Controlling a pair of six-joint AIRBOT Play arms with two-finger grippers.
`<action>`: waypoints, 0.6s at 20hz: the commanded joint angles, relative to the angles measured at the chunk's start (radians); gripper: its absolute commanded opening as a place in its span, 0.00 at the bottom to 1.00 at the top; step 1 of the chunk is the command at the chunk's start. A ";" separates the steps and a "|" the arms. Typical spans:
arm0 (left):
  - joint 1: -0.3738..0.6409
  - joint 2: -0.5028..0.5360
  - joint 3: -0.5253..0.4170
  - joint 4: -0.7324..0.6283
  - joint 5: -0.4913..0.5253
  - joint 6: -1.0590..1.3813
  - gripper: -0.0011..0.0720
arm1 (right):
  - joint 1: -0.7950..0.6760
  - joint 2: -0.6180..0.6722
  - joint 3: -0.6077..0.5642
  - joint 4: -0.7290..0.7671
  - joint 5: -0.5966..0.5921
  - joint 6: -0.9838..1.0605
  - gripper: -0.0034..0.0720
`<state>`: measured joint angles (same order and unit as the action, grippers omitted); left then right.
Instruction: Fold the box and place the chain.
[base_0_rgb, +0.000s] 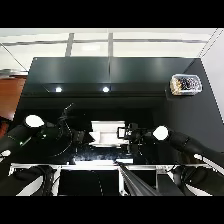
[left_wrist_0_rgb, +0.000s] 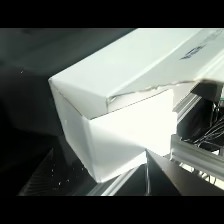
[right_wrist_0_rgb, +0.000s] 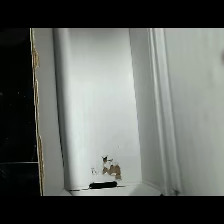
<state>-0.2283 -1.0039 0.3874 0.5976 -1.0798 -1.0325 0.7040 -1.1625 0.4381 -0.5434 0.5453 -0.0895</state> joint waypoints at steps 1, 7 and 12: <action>-0.045 0.001 0.000 -0.009 0.084 -0.057 0.95 | 0.001 0.000 0.001 0.000 0.000 0.000 0.56; -0.132 0.002 0.000 -0.012 0.181 -0.126 0.95 | 0.001 0.000 0.001 0.000 0.000 0.000 0.56; -0.172 0.002 0.000 -0.011 0.191 -0.174 0.94 | 0.001 0.000 0.001 0.000 0.000 0.000 0.56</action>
